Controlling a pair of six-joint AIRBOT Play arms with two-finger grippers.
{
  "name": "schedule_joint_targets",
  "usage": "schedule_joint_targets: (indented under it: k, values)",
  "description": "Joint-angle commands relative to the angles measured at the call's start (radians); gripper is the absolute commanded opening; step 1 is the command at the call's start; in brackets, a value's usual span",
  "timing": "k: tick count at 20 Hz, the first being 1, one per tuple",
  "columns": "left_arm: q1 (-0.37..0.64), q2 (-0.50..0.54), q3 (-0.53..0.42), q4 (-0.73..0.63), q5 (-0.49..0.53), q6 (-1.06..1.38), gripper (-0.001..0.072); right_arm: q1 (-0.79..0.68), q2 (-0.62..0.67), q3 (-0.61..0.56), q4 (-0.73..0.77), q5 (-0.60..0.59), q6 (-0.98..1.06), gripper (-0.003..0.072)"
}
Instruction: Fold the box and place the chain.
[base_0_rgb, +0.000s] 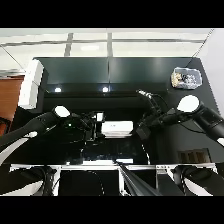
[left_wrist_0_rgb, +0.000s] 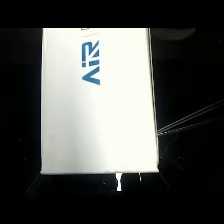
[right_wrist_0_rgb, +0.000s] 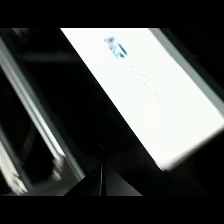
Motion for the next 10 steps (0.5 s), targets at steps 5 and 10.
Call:
schedule_joint_targets:
  k: [5, 10]
  values:
    - [0.0, 0.0, 0.0, 0.0, 0.001, 0.0, 0.0361, 0.018, -0.132, -0.083, 0.436, -0.198, 0.053, 0.0013]
    - [0.0, 0.0, 0.0, 0.0, 0.012, 0.0, 0.0361, 0.037, -0.213, -0.083, 0.374, -0.248, 0.093, 0.0013]
